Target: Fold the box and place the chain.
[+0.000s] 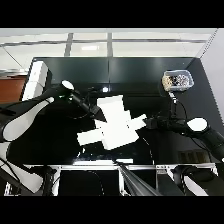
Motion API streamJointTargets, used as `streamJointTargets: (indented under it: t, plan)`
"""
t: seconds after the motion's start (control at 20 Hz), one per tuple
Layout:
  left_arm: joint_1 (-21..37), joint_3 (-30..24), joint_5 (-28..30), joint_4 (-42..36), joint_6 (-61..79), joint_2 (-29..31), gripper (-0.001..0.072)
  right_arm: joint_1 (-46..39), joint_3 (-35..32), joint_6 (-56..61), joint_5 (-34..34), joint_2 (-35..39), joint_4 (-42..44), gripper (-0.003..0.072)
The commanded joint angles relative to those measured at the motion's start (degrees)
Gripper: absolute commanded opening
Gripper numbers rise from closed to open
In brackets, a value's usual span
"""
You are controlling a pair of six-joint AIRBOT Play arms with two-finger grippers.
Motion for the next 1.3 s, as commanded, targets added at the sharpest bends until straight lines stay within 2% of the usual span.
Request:
streamJointTargets:
  t: [0.0,0.05,0.1,0.15,0.3,0.4,0.45,0.6,0.65,0.7,0.8,0.95,1.05,1.25]
  plan:
    - [-2.2,5.0,-2.4,4.0,0.8,-1.6,0.0057,0.1,0.0,0.0,0.1,0.0,-0.1,0.0026]
    - [-2.1,5.7,-2.8,4.0,1.1,-1.6,0.0027,0.0,0.1,0.0,-0.5,0.0,-0.1,0.0230]
    - [-1.9,6.5,-3.6,4.1,1.3,-1.6,0.0026,-0.3,0.9,-0.1,-0.3,0.0,-1.9,0.0600]
    - [-1.7,7.3,-4.2,4.1,1.3,-1.4,0.0025,-1.0,2.8,-0.1,1.4,0.0,-5.5,0.0709]
    - [-1.5,7.6,-3.3,8.8,0.6,2.5,0.0022,-3.8,12.7,-0.2,9.9,0.3,-16.5,0.0709]
    - [-3.1,4.7,1.5,11.5,1.8,7.8,0.0022,-4.2,18.9,-3.3,12.8,0.7,-22.1,0.0709]
    - [-4.2,1.6,5.6,10.3,5.7,11.3,0.0021,-4.1,21.2,-4.8,12.8,0.8,-24.1,0.0709]
    - [-7.4,-13.9,25.9,3.7,22.2,23.7,0.0024,-4.2,23.6,-4.8,10.0,0.8,-27.2,0.0709]
    - [-8.4,-17.9,30.4,3.5,28.8,26.1,0.0025,-4.2,23.6,-4.5,8.8,0.8,-26.4,0.0709]
    - [-9.3,-20.8,32.2,4.8,37.7,27.3,0.0025,-4.1,23.6,-4.5,8.8,0.8,-25.0,0.0708]
    - [-10.7,-22.4,32.9,7.8,53.3,27.3,0.0024,-4.1,23.5,-6.4,11.4,0.5,-24.1,0.0709]
    - [-12.4,-21.7,37.1,7.9,54.8,26.9,0.0026,-4.0,21.3,-15.0,18.8,0.4,-22.5,0.0709]
    - [-12.4,-20.5,37.0,9.2,54.8,25.5,0.0026,-2.4,18.7,-22.8,21.9,0.4,-20.6,0.0709]
    - [-12.4,-19.3,36.9,9.8,54.6,22.3,0.0026,4.8,12.0,-32.5,17.6,0.3,-20.5,0.0709]
